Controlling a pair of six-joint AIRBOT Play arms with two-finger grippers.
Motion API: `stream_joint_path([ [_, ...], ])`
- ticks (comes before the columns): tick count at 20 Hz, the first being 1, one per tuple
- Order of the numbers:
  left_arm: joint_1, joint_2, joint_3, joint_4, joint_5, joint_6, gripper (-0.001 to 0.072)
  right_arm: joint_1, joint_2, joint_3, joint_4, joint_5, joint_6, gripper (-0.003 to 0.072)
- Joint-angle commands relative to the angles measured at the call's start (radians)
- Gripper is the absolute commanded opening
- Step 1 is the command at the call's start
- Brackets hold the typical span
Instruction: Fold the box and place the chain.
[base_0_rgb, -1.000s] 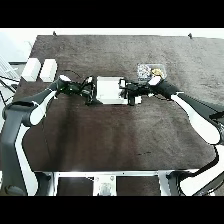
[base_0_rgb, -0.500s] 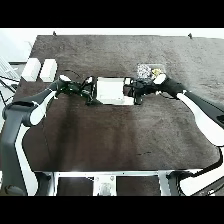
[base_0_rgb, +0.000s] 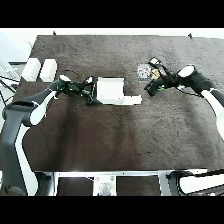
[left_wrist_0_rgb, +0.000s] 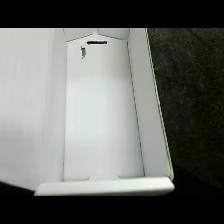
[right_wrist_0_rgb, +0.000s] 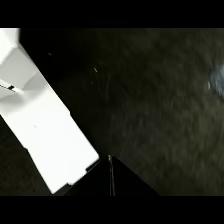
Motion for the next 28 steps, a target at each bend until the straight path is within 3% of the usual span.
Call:
stream_joint_path([
  [1,0.001,0.0,0.0,0.0,0.0,0.0,0.0288,-0.08,0.006,-0.032,0.0,0.084,0.259,0.0011],
  [7,0.001,0.0,0.0,0.0,0.0,0.0,0.0288,-0.086,-0.1,-0.053,0.031,0.087,0.375,0.001],
  [13,0.001,0.0,0.0,0.0,0.0,0.0,0.0288,-0.048,-0.209,-0.051,0.234,0.11,0.317,0.001],
  [22,0.001,0.0,0.0,0.0,0.0,0.0,0.0288,0.058,-0.201,0.013,0.378,0.11,0.285,0.001],
  [28,0.001,0.0,0.0,0.0,0.0,0.0,0.0288,0.095,-0.139,0.024,0.379,0.119,0.288,0.0016],
])
